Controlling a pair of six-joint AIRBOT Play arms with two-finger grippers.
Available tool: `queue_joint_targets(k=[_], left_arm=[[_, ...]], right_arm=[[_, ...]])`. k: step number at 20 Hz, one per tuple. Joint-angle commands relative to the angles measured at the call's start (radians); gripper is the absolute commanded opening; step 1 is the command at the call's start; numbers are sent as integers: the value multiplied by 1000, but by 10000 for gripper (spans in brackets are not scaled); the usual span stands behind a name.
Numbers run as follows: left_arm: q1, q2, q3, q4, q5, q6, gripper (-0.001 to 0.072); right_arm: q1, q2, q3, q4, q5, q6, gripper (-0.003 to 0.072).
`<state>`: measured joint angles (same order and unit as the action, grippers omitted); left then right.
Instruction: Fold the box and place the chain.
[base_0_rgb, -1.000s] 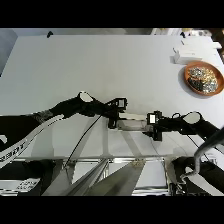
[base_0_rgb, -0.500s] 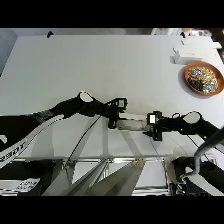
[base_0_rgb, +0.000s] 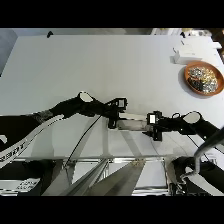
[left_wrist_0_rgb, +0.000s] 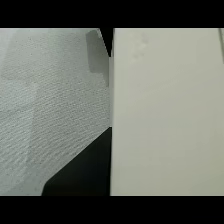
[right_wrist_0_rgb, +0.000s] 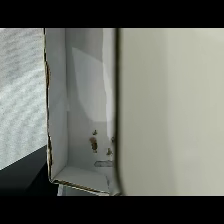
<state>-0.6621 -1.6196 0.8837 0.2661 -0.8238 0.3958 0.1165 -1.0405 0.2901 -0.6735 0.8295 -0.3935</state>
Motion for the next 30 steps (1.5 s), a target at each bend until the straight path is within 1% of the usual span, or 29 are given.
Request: queue_joint_targets(k=[1,20,21,22,23,24,25,28,30], left_arm=[[0,0,0,0,0,0,10],[1,2,0,-9,4,1,11],[2,2,0,-9,5,1,49],[8,3,0,-5,3,0,311],[13,5,1,-1,3,-2,622],[21,17,0,26,-3,-38,673],[27,36,0,80,-12,-82,678],[60,131,0,316,-61,-262,676],[87,208,0,428,-114,-410,675]], right_arm=[[0,0,0,-3,1,0,408],[0,0,0,-3,1,0,408],[0,0,0,-3,1,0,408],[0,0,0,-3,1,0,408],[0,0,0,-3,1,0,408],[0,0,0,-3,1,0,408],[0,0,0,-3,0,0,408],[0,0,0,-3,0,0,408],[0,0,0,-3,1,0,408]])
